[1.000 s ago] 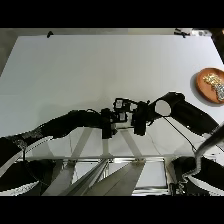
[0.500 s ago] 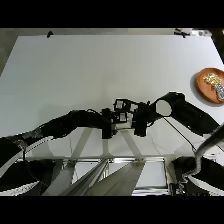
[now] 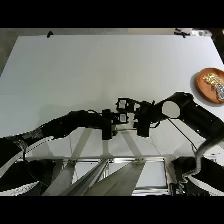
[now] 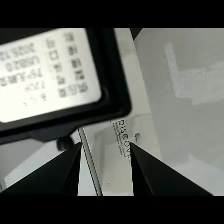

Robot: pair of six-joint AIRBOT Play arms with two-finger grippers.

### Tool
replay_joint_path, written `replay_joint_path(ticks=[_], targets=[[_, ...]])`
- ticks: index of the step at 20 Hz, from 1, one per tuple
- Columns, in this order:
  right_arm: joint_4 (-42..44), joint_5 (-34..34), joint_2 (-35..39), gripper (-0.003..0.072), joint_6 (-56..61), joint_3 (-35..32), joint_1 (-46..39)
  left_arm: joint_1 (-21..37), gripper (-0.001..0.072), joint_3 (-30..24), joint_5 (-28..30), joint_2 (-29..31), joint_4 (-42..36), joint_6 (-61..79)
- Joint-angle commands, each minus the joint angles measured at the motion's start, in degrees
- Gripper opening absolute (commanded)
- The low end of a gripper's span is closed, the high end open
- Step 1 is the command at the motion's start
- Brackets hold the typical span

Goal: Fold the box and place the chain.

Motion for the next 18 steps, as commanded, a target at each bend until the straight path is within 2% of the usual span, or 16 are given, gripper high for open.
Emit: replay_joint_path(ticks=[1, 4, 6, 8, 9, 11, 16, 18], targets=[[-1.0, -0.1, 2.4, 0.0344, 1.9, 0.0, 0.0, 0.1, 0.0274, 0.0, -0.2, 0.0, 0.0, 0.0], [-0.7, 0.0, 5.2, 0.0331, 2.1, 0.0, 0.0, 0.1, 0.0274, 0.0, -0.2, 0.0, 0.0, 0.0], [0.9, 0.4, 6.5, 0.0225, 3.8, 0.0, 0.0, 0.1, 0.0274, 0.0, -0.2, 0.0, 0.0, 0.0], [5.3, 0.7, 6.7, 0.0051, 3.8, -0.1, 0.0, 0.1, 0.0274, 0.0, -0.2, 0.0, 0.0, 0.0], [7.3, 0.3, 6.7, 0.0022, 3.7, -0.5, 0.0, 0.1, 0.0274, 0.0, -0.2, 0.0, 0.0, 0.0], [9.9, -1.9, 6.7, 0.0017, 5.8, -2.5, 0.0, 0.1, 0.0274, 0.0, -0.2, 0.0, 0.0, 0.0], [15.8, -22.3, 6.7, 0.0015, 18.8, -14.6, 0.0, 0.1, 0.0274, 0.0, -0.2, 0.0, 0.0, 0.0], [18.9, -27.4, 6.7, 0.0015, 19.6, -18.0, 0.0, 0.1, 0.0274, 0.0, -0.2, 0.0, 0.0, 0.0]])
